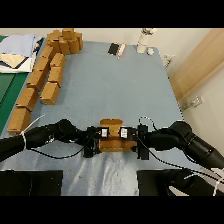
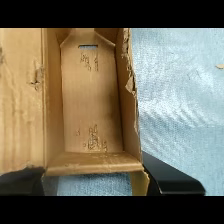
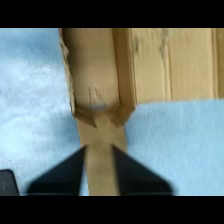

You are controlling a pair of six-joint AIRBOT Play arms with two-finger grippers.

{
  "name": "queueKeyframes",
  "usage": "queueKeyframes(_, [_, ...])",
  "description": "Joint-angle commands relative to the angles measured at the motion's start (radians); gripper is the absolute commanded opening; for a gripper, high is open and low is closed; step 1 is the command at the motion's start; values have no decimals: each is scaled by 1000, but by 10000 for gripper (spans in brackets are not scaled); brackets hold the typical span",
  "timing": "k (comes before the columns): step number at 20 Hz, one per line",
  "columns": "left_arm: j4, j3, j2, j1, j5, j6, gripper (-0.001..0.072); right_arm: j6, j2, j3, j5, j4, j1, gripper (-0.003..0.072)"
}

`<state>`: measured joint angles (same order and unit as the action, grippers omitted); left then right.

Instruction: Fold the box.

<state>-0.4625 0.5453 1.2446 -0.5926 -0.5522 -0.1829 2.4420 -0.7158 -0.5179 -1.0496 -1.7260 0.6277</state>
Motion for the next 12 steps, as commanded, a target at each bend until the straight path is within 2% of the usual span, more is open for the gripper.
queueKeyframes(1, [-1,0,0,0,0,0,410,-42,7,19,26,64,-1,426])
queueKeyframes(2, [-1,0,0,0,0,0,410,-36,-5,31,62,56,0,399])
queueKeyframes(6, [-1,0,0,0,0,0,410,103,-72,56,188,-57,2,399])
queueKeyframes(7, [-1,0,0,0,0,0,410,134,-88,56,204,-97,2,349])
queueKeyframes(8, [-1,0,0,0,0,0,410,164,-101,56,214,-139,3,232])
queueKeyframes(10, [-1,0,0,0,0,0,410,203,-108,56,221,-182,3,163])
queueKeyframes(12, [-1,0,0,0,0,0,410,216,-108,56,229,-192,4,140])
